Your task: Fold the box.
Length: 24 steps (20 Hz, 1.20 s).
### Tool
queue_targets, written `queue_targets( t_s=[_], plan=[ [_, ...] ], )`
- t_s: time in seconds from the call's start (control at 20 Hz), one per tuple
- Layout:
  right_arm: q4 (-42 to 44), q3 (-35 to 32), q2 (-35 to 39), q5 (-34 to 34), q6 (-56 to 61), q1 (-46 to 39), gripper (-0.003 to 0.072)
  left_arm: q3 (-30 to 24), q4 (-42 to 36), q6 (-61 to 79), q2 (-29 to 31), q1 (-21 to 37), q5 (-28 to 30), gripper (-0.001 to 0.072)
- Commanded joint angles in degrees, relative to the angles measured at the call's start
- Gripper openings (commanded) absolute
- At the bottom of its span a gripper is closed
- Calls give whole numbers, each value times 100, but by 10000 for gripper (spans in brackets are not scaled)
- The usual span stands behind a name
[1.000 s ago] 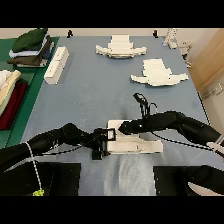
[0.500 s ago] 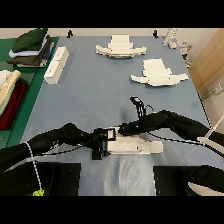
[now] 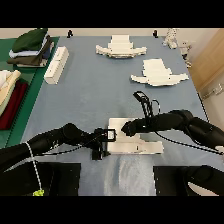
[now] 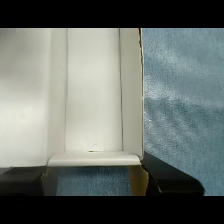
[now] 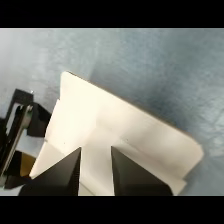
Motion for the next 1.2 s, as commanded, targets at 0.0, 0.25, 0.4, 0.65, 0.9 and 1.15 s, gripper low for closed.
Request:
queue_targets(
  t_s=[0.0,0.25,0.4,0.65,0.9,1.15],
  plan=[
    [-518,4,870,-699,-291,7,278,2,0,-7,4,2,7,439],
    [-629,-79,1932,-2354,-1707,70,278,2,-2,-7,4,2,7,439],
    [-1309,-286,2321,-2758,-2118,72,502,2,-2,-7,4,2,7,438],
    [-2138,-826,2417,-2251,-3755,68,706,2,-2,-7,4,2,7,439],
    [-1941,-1241,2371,-1449,-4400,46,706,2,-2,-7,4,2,7,439],
    [-1827,-1318,1971,-1272,-4621,46,706,2,0,-7,4,2,7,439]
  ],
)
